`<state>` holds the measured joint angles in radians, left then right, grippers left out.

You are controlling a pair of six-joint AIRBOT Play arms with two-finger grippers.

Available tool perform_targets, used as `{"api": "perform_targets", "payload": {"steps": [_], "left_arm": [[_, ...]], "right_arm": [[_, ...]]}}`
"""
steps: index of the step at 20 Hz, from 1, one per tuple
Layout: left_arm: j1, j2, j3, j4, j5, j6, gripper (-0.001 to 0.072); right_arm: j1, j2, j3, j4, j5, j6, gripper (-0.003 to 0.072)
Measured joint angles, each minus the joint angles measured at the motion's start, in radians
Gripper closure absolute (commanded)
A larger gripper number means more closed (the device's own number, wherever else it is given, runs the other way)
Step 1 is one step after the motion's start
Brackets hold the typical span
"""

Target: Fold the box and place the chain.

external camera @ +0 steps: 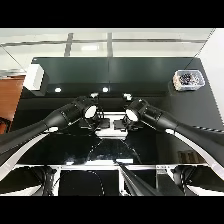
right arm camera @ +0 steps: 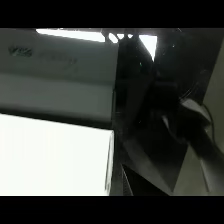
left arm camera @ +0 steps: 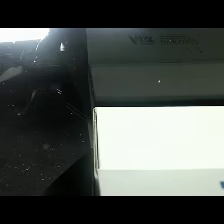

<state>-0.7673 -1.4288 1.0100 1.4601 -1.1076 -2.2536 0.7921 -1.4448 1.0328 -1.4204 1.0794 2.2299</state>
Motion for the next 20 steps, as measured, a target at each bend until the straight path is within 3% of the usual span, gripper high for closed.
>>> {"api": "perform_targets", "payload": {"steps": [4,5,7,11,12,13,14,15,20], "left_arm": [[0.0,0.0,0.0,-0.002,0.0,-0.001,0.0683],[0.0,0.0,0.0,-0.002,0.0,-0.001,0.0683],[0.0,0.0,0.0,-0.003,0.0,-0.002,0.0683],[0.0,0.0,0.0,-0.006,-0.002,-0.005,0.0683],[0.0,0.0,0.0,-0.006,-0.001,-0.005,0.0683],[0.0,0.0,0.0,-0.006,-0.002,-0.005,0.0684],[0.0,0.0,0.0,-0.001,0.003,0.0,0.0683],[0.0,0.0,0.0,0.002,0.004,0.003,0.0683],[0.0,0.0,0.0,-0.002,0.0,0.001,0.0683]], "right_arm": [[0.0,-0.005,0.0,0.003,0.006,0.0,0.0402],[0.0,-0.008,0.0,0.003,0.007,0.0,0.0534],[0.0,-0.013,0.0,0.007,0.007,0.001,0.0671],[-0.001,-0.018,0.0,0.006,0.002,0.003,0.0671],[-0.001,-0.018,0.0,0.006,0.001,0.002,0.0668],[-0.001,-0.018,0.0,0.006,0.001,0.001,0.0586],[-0.001,-0.017,0.002,0.006,0.003,-0.008,0.0369],[-0.001,-0.014,0.006,0.008,0.002,-0.013,0.0331],[-0.01,0.047,0.057,-0.003,0.052,-0.08,0.0332]]}}
